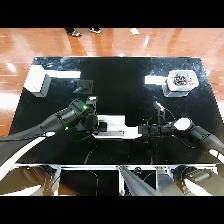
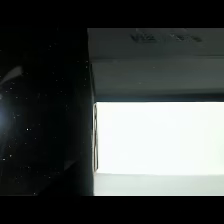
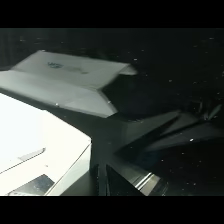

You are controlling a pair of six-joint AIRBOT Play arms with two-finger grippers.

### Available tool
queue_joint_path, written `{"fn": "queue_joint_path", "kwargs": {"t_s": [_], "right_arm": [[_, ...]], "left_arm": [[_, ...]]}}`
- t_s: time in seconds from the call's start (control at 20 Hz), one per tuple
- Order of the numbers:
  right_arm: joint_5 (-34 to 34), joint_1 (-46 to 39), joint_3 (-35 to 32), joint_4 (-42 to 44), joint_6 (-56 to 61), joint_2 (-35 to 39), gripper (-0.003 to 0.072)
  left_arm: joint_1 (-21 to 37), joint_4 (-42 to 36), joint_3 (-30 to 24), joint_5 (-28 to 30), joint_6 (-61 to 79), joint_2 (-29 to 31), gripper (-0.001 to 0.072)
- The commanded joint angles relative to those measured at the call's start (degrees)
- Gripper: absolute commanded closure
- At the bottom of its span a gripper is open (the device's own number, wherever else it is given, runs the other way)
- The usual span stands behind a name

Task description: Fold the box and place the chain.

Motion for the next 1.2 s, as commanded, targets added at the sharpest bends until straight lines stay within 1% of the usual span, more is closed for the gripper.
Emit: {"fn": "queue_joint_path", "kwargs": {"t_s": [0.0, 0.05, 0.15, 0.25, 0.3, 0.35, 0.5, 0.7, 0.75, 0.8, 0.85, 0.9, 0.95, 1.0, 1.1, 1.15], "right_arm": [[-0.50, 0.00, 0.04, -0.15, -0.72, -0.66, 0.0621], [0.07, 0.00, 0.17, 0.46, -1.01, -0.66, 0.0621], [3.61, 0.02, 1.77, 0.79, -2.43, -0.63, 0.0621], [5.86, -0.11, 3.58, -1.75, -2.80, -0.66, 0.0620], [6.40, -0.42, 4.28, -4.07, -2.51, -0.66, 0.0594], [7.43, -1.03, 4.85, -6.19, -1.97, -0.66, 0.0530], [10.14, -5.05, 6.97, -11.98, -1.68, -0.66, 0.0530], [11.23, -8.66, 11.56, -16.79, -3.63, -0.63, 0.0528], [12.11, -8.48, 13.20, -17.51, -5.03, -0.66, 0.0429], [12.66, -8.15, 14.80, -17.40, -6.60, -0.63, 0.0226], [13.29, -7.45, 16.09, -16.79, -8.59, -0.66, 0.0271], [14.32, -6.03, 16.92, -15.45, -13.00, -0.63, 0.0431], [15.02, -4.33, 17.00, -14.58, -17.59, -0.66, 0.0536], [15.15, -2.10, 16.98, -14.64, -20.68, -0.70, 0.0562], [14.36, 2.03, 16.98, -14.64, -25.40, -0.70, 0.0564], [13.62, 3.69, 16.98, -14.64, -27.65, -0.70, 0.0677]], "left_arm": [[0.02, 0.11, 0.00, -0.02, 0.00, 0.00, 0.0687], [0.02, 0.11, 0.00, -0.02, 0.00, 0.00, 0.0686], [0.02, 0.11, 0.00, -0.02, 0.00, 0.00, 0.0687], [0.02, 0.11, 0.00, -0.02, 0.00, 0.00, 0.0686], [0.02, 0.09, 0.00, 0.00, 0.00, 0.00, 0.0686], [0.02, 0.07, 0.00, 0.02, 0.00, 0.00, 0.0686], [0.02, 0.07, 0.00, 0.07, 0.00, 0.00, 0.0686], [0.02, 0.04, 0.00, 0.15, 0.00, 0.00, 0.0686], [0.02, 0.07, 0.00, 0.13, 0.00, 0.00, 0.0687], [0.02, 0.07, 0.00, 0.13, 0.00, 0.00, 0.0686], [0.02, 0.07, 0.00, 0.13, 0.00, 0.00, 0.0686], [0.02, 0.07, 0.00, 0.13, 0.00, 0.00, 0.0686], [0.02, 0.07, 0.00, 0.13, 0.00, 0.00, 0.0686], [0.02, 0.07, 0.00, 0.13, 0.00, 0.00, 0.0686], [0.02, 0.07, 0.00, 0.13, 0.00, 0.00, 0.0686], [0.02, 0.07, 0.00, 0.13, 0.00, 0.00, 0.0686]]}}
